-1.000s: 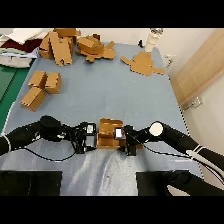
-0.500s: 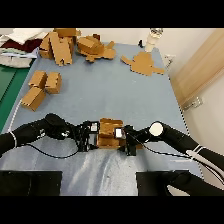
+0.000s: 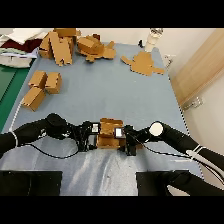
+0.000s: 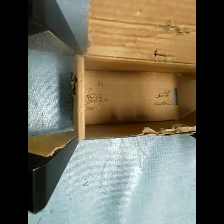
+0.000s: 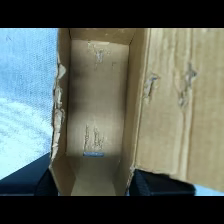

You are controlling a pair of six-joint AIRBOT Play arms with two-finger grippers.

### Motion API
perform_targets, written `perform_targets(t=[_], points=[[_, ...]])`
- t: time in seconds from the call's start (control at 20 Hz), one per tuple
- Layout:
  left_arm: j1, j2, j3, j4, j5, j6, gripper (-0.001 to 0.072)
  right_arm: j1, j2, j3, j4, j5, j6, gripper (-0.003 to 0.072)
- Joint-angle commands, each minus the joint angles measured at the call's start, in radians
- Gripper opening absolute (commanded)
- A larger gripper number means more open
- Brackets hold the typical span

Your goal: Fold the box.

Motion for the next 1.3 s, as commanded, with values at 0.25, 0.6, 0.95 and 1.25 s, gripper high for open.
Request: perform_targets(t=[0.25,0.6,0.95,1.25], points=[[-0.002,0.001,0.002,-0.064,-0.074,0.005,0.0701,0.001,0.001,0.0,-0.001,0.0,0.0,0.0509],[-0.003,0.0,0.002,-0.065,-0.076,0.005,0.0702,0.001,0.001,0.0,-0.001,0.0,0.0,0.0509],[-0.018,0.001,0.002,-0.05,-0.059,-0.002,0.0701,0.001,0.001,0.0,-0.001,0.0,0.0,0.0509],[-0.09,-0.001,0.002,0.018,0.064,-0.053,0.07,0.001,0.001,0.0,-0.002,0.0,0.0,0.0509]])
